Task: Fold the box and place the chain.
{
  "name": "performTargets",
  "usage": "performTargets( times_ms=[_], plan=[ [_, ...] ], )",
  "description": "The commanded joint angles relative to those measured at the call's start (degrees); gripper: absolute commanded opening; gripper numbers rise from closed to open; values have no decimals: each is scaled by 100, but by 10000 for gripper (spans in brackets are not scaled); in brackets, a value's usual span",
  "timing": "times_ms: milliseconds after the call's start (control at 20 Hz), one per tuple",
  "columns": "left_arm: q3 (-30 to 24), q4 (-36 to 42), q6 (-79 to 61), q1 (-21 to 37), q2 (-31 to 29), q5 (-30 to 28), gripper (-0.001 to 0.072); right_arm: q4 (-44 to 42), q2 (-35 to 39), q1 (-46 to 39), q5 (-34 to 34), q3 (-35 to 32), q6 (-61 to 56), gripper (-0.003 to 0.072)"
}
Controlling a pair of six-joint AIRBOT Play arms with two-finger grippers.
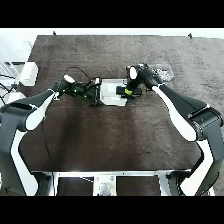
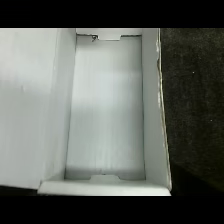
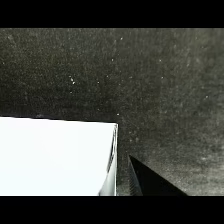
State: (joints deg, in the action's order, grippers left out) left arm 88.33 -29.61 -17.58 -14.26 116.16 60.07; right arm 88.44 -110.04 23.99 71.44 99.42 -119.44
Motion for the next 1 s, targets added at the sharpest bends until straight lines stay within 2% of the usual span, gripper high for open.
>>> performTargets(
  times_ms=[0, 50, 300, 350, 500, 700, 750, 800, 950],
  plan=[
    [-2, 0, 4, 7, -2, -7, 299, 55, -7, 42, 17, 7, -214, 216],
    [-2, 0, 4, 7, -2, -7, 299, 63, -7, 46, 15, 4, -341, 113],
    [-2, 2, 4, 7, -2, -4, 299, 118, -20, 46, 15, 4, -466, 108],
    [-2, 2, 4, 7, -2, -7, 299, 118, -39, 46, 13, 4, -468, 35],
    [0, 2, 4, 7, -2, -7, 299, 122, -48, 46, -50, 4, -466, 9],
    [0, 2, 4, 7, -2, -4, 299, 122, -48, 52, -111, 4, -461, 10],
    [-2, 0, 4, 7, -2, -4, 299, 120, -44, 52, -111, 4, -461, 93],
    [-2, 2, 4, 7, -2, -4, 299, 122, -39, 52, -114, 7, -452, 229],
    [-2, 2, 4, 7, -2, -4, 299, 118, 15, 94, -109, 9, -291, 245]
  ],
)
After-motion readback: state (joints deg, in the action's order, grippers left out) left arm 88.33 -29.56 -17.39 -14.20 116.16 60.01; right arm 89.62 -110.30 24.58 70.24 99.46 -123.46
